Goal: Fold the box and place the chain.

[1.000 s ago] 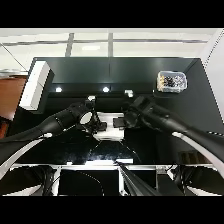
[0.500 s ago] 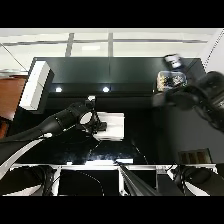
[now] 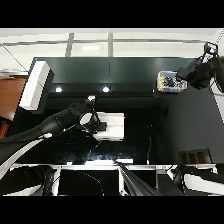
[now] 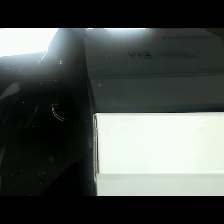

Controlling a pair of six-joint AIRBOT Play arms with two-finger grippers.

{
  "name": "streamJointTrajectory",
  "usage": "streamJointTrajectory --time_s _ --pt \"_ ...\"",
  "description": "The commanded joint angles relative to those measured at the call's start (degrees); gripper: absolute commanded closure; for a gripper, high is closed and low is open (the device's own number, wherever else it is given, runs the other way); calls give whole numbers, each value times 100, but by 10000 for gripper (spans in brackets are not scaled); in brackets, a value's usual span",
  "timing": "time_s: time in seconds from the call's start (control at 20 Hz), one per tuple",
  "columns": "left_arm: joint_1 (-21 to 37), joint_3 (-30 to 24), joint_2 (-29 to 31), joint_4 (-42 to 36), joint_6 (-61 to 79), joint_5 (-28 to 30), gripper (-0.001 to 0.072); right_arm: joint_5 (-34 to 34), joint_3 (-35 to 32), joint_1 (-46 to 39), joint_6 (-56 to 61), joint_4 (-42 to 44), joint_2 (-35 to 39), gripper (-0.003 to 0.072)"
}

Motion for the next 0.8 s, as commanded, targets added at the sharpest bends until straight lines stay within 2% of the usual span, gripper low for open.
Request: streamJointTrajectory --time_s 0.0,0.15,0.4,0.75 --pt "7 -2 -2 2 -2 15 680 -518 1325 -291 612 608 -1294 7" --pt "7 -2 -4 2 -2 9 680 -879 1875 -291 1464 466 -1814 34" --pt "7 -2 -4 4 -2 -4 680 -931 1912 -313 2138 146 -1950 34" --pt "7 -2 -4 9 -2 -4 680 -752 1912 -503 2352 96 -2232 34"
